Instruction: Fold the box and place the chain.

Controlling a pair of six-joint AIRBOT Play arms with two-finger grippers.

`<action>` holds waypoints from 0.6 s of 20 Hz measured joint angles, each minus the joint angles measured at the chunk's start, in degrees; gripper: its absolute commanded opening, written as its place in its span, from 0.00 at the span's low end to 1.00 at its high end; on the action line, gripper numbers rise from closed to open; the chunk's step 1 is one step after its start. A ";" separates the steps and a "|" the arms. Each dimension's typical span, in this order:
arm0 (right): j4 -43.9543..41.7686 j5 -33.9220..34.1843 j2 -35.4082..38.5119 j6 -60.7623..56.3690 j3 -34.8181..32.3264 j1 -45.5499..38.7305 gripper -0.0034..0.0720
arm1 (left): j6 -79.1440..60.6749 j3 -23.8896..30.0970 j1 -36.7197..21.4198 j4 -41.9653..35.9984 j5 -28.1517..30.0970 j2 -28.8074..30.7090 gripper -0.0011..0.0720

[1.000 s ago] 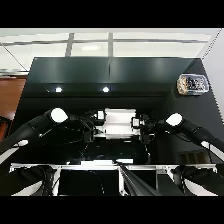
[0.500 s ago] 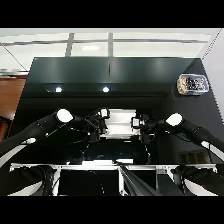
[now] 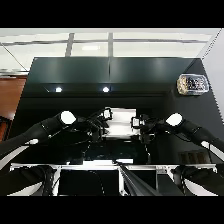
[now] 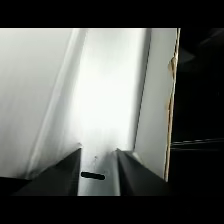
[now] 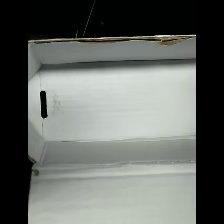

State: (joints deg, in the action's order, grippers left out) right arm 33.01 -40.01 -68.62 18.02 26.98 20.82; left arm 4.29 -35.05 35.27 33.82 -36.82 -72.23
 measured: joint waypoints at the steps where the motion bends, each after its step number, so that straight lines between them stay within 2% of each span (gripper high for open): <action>1: 0.00 0.00 0.00 0.00 0.00 0.00 0.35 | 0.00 0.00 0.02 0.11 0.09 0.00 0.47; 2: 0.00 0.00 0.00 0.00 0.00 0.00 0.35 | 0.00 0.00 0.02 0.22 0.15 0.00 0.47; 3: 0.00 0.00 0.00 0.00 0.00 0.00 0.35 | 0.00 0.00 0.02 0.24 0.17 0.00 0.38; 4: 0.00 0.00 0.00 0.00 0.00 0.00 0.35 | 0.24 -0.02 0.02 0.35 0.22 0.00 0.11; 5: 0.04 0.00 0.00 0.07 0.00 0.00 0.35 | 0.57 -0.04 0.00 0.48 0.24 0.17 0.05; 9: 0.02 0.00 0.00 0.04 0.00 0.00 0.35 | 5.70 -0.17 -2.36 3.91 -1.38 3.61 0.05; 12: 0.04 0.00 0.00 0.04 0.02 0.00 0.35 | 15.23 -0.22 -8.11 9.86 -6.01 9.22 0.05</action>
